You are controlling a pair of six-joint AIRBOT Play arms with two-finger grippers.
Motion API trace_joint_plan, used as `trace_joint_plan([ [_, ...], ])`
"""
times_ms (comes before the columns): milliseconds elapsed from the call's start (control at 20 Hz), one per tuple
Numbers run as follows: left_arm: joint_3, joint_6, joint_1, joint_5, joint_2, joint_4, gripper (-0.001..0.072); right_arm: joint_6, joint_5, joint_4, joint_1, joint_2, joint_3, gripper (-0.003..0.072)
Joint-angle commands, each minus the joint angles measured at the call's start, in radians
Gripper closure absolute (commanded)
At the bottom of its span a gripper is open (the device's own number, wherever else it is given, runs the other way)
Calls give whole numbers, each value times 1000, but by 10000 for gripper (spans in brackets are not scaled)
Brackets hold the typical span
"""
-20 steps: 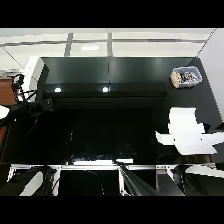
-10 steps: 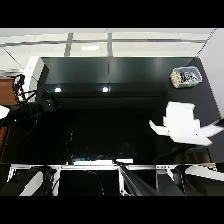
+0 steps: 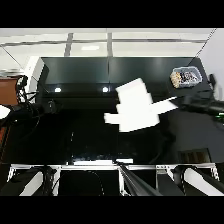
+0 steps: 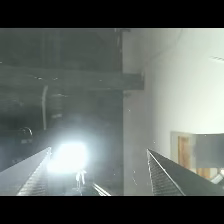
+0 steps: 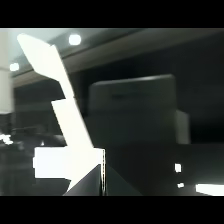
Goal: Fold the box and place the chain.
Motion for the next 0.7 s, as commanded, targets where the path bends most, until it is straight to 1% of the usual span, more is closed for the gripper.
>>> trace_joint_plan([
  [0, 0, 1, -44, -6, -6, -1, 5, -157, -248, 292, 274, 78, -210, 676],
  [50, 0, 1, -70, 4, -14, -1, 5, -197, -315, 349, 351, 78, -248, 676],
  [150, 2, 1, -128, 29, -39, -8, 6, -217, -426, 359, 477, 78, -282, 676],
  [250, 3, 1, -185, 61, -78, -57, 6, -225, -488, 357, 563, 78, -301, 676],
  [300, 10, 4, -210, 62, -111, -90, 7, -225, -510, 354, 592, 78, -306, 676],
  [350, 25, 20, -227, 42, -151, -136, 7, -225, -525, 354, 614, 78, -309, 676],
  [500, 103, 152, -229, -130, -336, -397, 7, -225, -533, 353, 635, 78, -309, 676],
  [650, 183, 141, -229, -263, -516, -421, 7, -224, -536, 354, 635, 78, -309, 676],
])
